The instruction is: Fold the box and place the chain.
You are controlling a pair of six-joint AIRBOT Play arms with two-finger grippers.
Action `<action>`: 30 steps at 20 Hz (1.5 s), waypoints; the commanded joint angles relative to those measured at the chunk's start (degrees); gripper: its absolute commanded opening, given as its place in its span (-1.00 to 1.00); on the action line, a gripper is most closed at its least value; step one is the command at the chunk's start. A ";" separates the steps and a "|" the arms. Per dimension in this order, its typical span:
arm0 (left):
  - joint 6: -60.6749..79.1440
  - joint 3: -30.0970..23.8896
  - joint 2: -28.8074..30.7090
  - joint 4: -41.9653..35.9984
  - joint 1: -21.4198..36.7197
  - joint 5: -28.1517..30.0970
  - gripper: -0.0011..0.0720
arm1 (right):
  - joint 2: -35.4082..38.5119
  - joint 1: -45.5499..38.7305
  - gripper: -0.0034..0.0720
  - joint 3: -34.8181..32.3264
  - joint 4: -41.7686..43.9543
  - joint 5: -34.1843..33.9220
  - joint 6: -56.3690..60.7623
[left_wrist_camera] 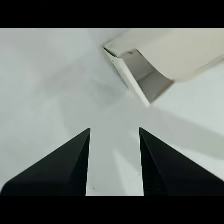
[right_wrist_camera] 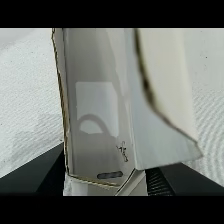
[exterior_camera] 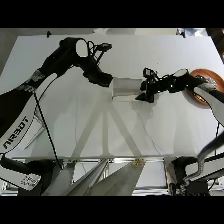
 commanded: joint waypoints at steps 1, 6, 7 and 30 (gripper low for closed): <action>25.90 -0.09 0.57 -3.85 1.33 -1.99 0.01 | 0.00 0.02 0.17 0.02 0.02 0.04 -0.02; 55.67 -6.82 1.14 -15.58 4.39 2.71 0.01 | 0.02 0.02 0.17 0.02 0.02 0.04 -0.02; 58.55 -8.74 1.09 -16.81 5.73 4.28 0.09 | 0.00 0.02 0.17 0.02 0.02 0.04 -0.02; 88.21 -16.98 -5.66 -32.20 6.64 13.73 0.95 | 0.02 0.02 0.17 0.02 0.02 0.04 -0.02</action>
